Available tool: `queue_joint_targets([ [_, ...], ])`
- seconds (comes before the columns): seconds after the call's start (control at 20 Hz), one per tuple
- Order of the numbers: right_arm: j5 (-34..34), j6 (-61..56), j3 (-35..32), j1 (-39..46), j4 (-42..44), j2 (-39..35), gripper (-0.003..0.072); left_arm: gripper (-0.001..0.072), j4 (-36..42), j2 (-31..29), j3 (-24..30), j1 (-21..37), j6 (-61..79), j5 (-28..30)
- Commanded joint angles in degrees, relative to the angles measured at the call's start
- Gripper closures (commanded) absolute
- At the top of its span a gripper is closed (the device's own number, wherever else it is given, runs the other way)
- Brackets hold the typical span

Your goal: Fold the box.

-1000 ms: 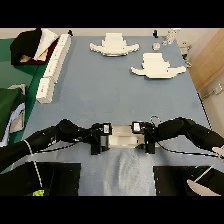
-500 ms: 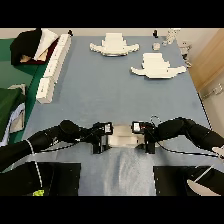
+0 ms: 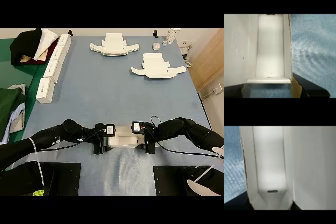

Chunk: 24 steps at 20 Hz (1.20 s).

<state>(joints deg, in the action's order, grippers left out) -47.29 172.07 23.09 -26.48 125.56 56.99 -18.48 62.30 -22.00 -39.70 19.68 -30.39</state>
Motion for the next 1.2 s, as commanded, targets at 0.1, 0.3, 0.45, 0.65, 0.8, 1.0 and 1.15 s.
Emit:
queue_joint_targets([
  [0.1, 0.02, 0.0, -0.02, -0.04, 0.0, -0.02, 0.0175, 0.0015, -0.85, 0.31, -0.33, -0.33, -1.29, 0.48],
  [0.3, 0.02, 0.0, -0.02, -0.04, 0.0, -0.02, 0.0175, 0.0015, -1.29, 0.61, -0.66, -0.33, -3.28, 1.46],
  [0.45, 0.02, 0.0, -0.02, -0.04, 0.0, -0.02, 0.0175, 0.0015, -1.84, 0.61, -0.63, -0.26, -4.04, 1.4],
  [0.65, 0.02, 0.0, -0.02, -0.04, 0.02, -0.02, 0.0175, 0.0015, -5.14, 0.59, -0.63, -0.22, -5.49, -0.26],
  [0.8, 0.02, 0.02, -0.02, -0.04, 0.0, -0.02, 0.0174, 0.0015, -5.14, 0.59, -0.63, -0.22, -5.4, -0.39],
  [1.0, 0.02, 0.0, -0.02, -0.04, 0.0, -0.02, 0.0175, 0.0152, -5.14, 0.61, -0.68, -0.22, -5.62, -0.04],
  [1.15, 0.02, 0.0, -0.02, -0.04, 0.02, -0.02, 0.0174, 0.0154, -5.11, 0.61, -0.74, -0.22, -5.9, 0.07],
])
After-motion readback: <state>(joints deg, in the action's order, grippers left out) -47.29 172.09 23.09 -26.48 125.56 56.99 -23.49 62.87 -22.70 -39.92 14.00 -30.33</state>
